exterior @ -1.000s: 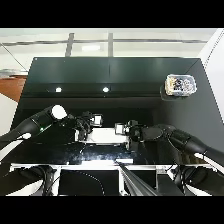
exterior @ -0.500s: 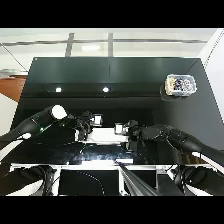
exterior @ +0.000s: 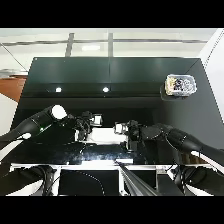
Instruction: Fold the box and place the chain.
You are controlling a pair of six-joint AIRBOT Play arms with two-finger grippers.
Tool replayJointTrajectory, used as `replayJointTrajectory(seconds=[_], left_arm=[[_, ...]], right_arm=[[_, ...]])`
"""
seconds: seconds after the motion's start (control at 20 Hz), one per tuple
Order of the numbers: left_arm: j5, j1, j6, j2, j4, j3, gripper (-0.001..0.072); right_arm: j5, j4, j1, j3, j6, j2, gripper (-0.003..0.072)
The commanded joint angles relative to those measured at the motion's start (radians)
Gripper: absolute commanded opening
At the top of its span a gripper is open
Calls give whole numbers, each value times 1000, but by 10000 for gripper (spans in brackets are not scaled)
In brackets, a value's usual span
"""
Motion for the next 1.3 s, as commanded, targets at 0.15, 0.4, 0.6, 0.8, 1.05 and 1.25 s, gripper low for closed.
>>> replayJointTrajectory(seconds=[0.15,0.4,0.6,0.8,1.05,1.25], left_arm=[[0,0,0,1,0,1,28],[0,0,0,1,0,1,28],[-3,0,0,1,0,1,28],[-24,0,0,1,0,1,28],[-23,0,1,1,0,1,28],[-22,0,1,1,0,1,28]], right_arm=[[0,-4,0,-1,0,0,606],[4,-4,0,-1,1,0,606],[11,-8,0,-1,7,0,604],[20,-10,-15,-1,7,0,605],[-21,-11,-31,-1,-5,0,604],[-16,-11,-31,-1,-5,0,531]])
